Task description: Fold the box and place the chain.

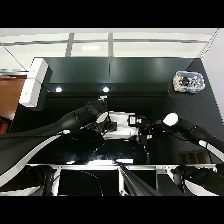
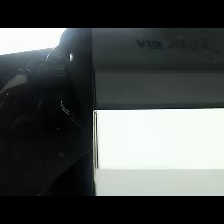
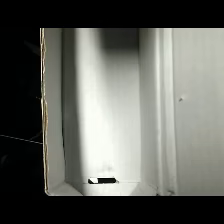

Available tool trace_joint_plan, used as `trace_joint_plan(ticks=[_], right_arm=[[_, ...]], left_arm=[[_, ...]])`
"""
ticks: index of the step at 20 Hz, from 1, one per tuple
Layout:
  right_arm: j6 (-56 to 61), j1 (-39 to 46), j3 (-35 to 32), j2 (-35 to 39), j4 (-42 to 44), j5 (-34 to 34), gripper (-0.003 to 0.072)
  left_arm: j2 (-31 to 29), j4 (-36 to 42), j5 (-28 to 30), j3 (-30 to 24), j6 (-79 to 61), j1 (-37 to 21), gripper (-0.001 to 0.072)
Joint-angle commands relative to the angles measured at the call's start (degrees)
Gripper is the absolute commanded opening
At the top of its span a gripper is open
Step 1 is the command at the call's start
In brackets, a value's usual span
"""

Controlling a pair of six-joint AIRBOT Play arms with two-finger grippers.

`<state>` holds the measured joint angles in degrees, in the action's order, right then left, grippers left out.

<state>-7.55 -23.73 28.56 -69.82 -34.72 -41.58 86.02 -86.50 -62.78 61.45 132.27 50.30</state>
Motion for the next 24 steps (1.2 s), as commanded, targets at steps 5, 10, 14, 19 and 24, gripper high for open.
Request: trace_joint_plan(ticks=[5, 10, 14, 19, 24], right_arm=[[2.9, 0.1, 1.4, 6.1, -7.5, -1.9, 0.0647], [4.3, 0.1, 1.3, 10.4, -11.9, -4.9, 0.0646], [4.1, 0.0, 1.3, 9.2, -11.8, -5.8, 0.0545], [4.5, 0.0, 1.1, 8.9, -9.9, -7.4, 0.0532], [5.2, 0.0, -0.2, 8.8, -9.4, -6.8, 0.0262]], left_arm=[[-0.1, 0.2, -0.3, 0.0, 0.9, 0.0, 0.0026], [-0.1, 0.3, -0.3, 0.0, 1.1, 0.0, 0.0027], [-0.1, 0.4, -0.3, 0.0, 1.1, 0.0, 0.0028], [-0.1, 0.4, -0.3, 0.0, 1.1, 0.0, 0.0028], [-0.1, 0.4, -0.3, 0.0, 1.1, 0.0, 0.0028]])
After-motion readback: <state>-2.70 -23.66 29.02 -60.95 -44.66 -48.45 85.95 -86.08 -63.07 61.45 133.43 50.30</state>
